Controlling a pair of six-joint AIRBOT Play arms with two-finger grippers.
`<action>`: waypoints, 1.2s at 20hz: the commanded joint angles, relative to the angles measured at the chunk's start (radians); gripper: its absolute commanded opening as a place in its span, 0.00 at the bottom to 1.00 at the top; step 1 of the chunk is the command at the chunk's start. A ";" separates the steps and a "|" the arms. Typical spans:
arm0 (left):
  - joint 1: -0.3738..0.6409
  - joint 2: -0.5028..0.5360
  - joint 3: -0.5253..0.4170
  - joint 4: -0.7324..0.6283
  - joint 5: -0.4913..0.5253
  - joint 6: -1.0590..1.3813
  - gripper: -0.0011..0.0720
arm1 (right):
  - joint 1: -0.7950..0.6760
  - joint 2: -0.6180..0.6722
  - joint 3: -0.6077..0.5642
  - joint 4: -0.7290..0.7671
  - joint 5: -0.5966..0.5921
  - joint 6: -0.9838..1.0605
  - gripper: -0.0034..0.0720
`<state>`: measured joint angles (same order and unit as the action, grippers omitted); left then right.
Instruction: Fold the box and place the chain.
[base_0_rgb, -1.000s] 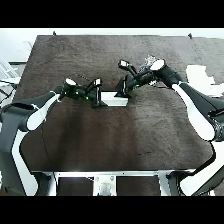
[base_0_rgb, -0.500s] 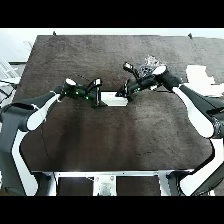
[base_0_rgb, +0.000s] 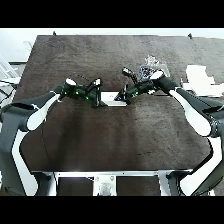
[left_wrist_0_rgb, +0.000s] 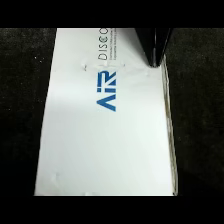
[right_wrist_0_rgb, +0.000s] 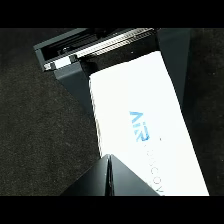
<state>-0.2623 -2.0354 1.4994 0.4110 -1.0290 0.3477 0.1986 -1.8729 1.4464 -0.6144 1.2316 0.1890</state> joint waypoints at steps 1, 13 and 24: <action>0.001 0.000 0.000 -0.001 -0.001 -0.002 0.44 | 0.002 -0.002 -0.003 -0.035 -0.039 0.033 0.06; 0.001 0.000 0.000 -0.001 -0.002 -0.002 0.44 | -0.015 0.394 -0.027 0.153 -0.027 0.095 0.06; 0.001 0.001 0.001 -0.006 -0.002 -0.002 0.44 | -0.072 1.100 -0.800 0.109 -0.595 0.178 0.06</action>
